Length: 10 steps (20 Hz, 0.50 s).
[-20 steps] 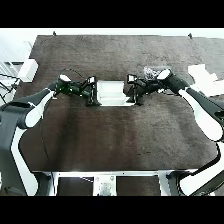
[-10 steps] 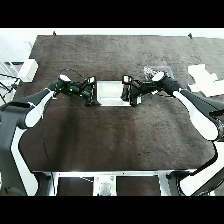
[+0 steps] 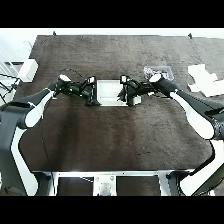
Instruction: Fold the box and place the chain.
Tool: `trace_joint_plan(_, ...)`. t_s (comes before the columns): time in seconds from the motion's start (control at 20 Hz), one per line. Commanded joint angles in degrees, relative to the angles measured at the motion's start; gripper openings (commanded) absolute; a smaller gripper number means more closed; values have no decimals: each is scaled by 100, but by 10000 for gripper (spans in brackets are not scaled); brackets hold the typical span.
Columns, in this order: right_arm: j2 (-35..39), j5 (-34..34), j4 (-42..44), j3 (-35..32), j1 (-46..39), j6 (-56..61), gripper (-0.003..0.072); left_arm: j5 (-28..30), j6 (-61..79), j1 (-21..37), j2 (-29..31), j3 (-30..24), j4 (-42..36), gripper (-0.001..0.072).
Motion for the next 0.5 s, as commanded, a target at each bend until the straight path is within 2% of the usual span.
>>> trace_joint_plan(0.0, -11, -144, 52, 0, 7, -50, 571, 2, 0, 4, -2, 0, 0, 494)
trace_joint_plan(0.25, -9, -122, 46, 0, -17, -7, 581, 2, 2, 4, -2, 0, 0, 494)
trace_joint_plan(0.3, -9, -118, 24, 0, -31, 20, 516, 2, 2, 4, -2, 0, 0, 495)
trace_joint_plan(0.35, -2, -33, -48, 4, -50, 90, 184, 2, 2, 4, -2, 0, 0, 494)
trace_joint_plan(0.4, 20, 61, -160, 17, -87, 249, 18, 2, 0, 4, -2, 0, 2, 494)
trace_joint_plan(0.45, 68, 122, -280, 15, -109, 492, 9, 2, 2, 4, -2, 0, 2, 494)
